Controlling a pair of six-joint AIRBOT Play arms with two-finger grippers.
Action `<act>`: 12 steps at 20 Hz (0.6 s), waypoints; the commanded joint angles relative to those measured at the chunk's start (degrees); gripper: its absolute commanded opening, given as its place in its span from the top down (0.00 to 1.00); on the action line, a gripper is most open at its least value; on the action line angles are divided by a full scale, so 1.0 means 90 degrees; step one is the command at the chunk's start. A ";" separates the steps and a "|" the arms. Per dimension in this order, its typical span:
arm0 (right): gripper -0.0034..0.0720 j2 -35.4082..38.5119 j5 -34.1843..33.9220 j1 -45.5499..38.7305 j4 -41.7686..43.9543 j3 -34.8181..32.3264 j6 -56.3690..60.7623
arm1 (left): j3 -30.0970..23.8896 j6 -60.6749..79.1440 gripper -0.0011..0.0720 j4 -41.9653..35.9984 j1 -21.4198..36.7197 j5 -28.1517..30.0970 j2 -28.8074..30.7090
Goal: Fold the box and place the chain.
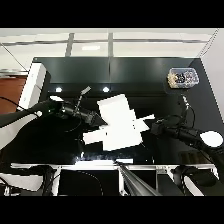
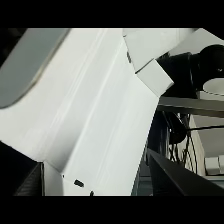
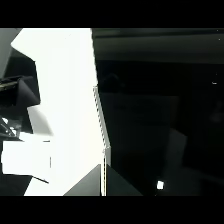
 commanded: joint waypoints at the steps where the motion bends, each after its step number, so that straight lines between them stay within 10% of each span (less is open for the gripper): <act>1: 0.93 0.0005 0.0051 0.0007 -0.0007 0.0000 0.0036 | 0.0228 -0.0063 0.09 0.0078 0.0051 -0.0471 -0.0233; 8: 0.93 0.0005 0.0126 0.0007 -0.0039 0.0000 0.0036 | 0.0333 -0.0075 0.18 0.0075 -0.0044 -0.0709 -0.0500; 12: 0.93 0.0005 0.0219 0.0007 -0.0051 0.0000 0.0036 | 0.0340 -0.0080 0.47 -0.0007 -0.0044 -0.0595 -0.0702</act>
